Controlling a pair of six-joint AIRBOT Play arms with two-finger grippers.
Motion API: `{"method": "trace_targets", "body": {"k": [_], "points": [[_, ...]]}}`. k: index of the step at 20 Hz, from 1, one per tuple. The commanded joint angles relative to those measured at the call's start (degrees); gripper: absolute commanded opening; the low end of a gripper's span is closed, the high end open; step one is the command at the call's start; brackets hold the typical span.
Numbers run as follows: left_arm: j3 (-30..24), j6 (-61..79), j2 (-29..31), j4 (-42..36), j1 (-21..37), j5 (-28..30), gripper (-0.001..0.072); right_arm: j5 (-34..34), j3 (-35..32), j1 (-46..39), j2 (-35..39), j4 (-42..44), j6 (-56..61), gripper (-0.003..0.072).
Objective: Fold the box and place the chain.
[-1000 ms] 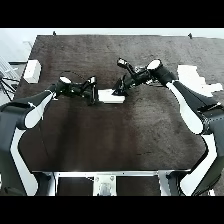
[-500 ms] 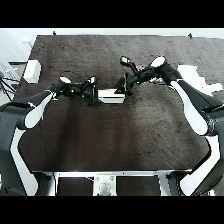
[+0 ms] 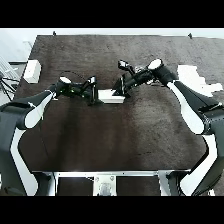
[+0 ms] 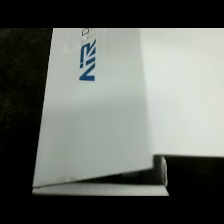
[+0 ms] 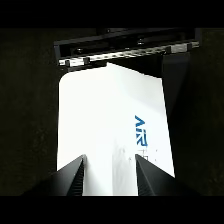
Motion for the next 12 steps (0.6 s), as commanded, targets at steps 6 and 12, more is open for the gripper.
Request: {"method": "trace_targets", "body": {"k": [6, 12], "points": [[0.0, 0.0, 0.0, 0.0, 0.0, 0.0, 0.035, 0.6, -0.8, 0.2, 0.5, -0.3, -3.4, 0.0342], [0.0, 0.0, 0.0, 0.0, 0.0, 0.0, 0.035, -4.9, -4.2, 0.2, 1.7, -0.3, -5.3, 0.0261]]}}
